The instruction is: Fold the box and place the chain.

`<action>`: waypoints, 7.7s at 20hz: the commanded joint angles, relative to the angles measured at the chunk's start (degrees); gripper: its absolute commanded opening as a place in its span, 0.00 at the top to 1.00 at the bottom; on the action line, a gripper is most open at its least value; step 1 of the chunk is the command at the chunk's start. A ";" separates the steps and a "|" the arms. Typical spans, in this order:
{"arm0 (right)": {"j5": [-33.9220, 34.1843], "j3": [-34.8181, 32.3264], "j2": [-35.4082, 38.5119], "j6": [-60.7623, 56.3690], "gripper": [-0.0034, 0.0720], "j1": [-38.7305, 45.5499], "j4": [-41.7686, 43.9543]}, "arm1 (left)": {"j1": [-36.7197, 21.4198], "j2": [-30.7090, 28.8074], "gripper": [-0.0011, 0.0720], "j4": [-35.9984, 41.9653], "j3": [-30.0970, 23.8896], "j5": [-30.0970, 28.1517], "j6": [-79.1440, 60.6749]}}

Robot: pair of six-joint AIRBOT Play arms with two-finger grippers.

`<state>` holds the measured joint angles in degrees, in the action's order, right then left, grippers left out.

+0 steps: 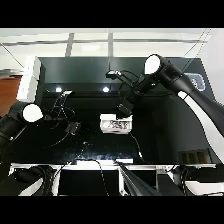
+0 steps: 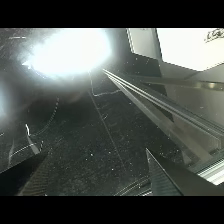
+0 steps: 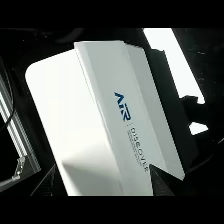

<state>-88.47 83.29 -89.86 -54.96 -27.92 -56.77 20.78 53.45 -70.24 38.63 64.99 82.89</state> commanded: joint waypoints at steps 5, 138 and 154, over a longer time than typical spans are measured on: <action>-0.83 0.00 -1.53 0.33 0.03 -0.11 -0.39 | -0.07 -0.02 0.03 -0.04 0.00 -0.02 -0.02; 12.44 -4.39 1.03 3.67 0.55 -14.47 -24.28 | -0.07 1.77 0.03 -0.87 0.00 -0.52 -0.02; 2.69 -2.40 4.96 -2.03 0.07 -14.97 -21.86 | -0.07 1.77 0.03 -1.14 0.00 -0.94 -0.31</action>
<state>-82.30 79.64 -86.19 -53.47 -42.81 -79.29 20.75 55.18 -71.29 38.63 64.07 82.81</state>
